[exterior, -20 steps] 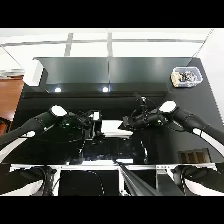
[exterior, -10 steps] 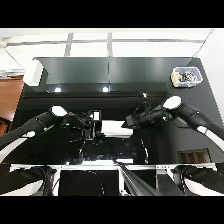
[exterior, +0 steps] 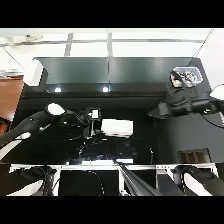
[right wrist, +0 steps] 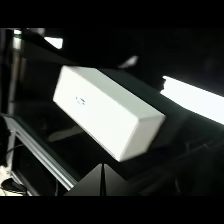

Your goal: Fold the box and place the chain.

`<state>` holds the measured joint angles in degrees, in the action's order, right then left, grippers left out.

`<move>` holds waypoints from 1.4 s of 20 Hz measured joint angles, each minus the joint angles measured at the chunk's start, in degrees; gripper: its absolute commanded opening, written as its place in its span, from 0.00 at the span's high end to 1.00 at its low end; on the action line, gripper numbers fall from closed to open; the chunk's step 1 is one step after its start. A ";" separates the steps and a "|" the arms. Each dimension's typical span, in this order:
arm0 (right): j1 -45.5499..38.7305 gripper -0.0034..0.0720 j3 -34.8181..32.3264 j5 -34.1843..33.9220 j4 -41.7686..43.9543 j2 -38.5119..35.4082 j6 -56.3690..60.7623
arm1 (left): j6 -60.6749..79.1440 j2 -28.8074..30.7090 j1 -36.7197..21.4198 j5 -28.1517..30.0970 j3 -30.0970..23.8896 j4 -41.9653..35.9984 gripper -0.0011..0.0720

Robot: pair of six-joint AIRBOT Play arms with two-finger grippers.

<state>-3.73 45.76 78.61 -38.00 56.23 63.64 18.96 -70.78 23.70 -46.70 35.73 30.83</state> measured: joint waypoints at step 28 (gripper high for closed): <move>-11.23 0.94 0.15 2.75 -6.23 -5.11 0.94 | -24.59 -10.27 12.37 -4.11 17.16 6.21 0.02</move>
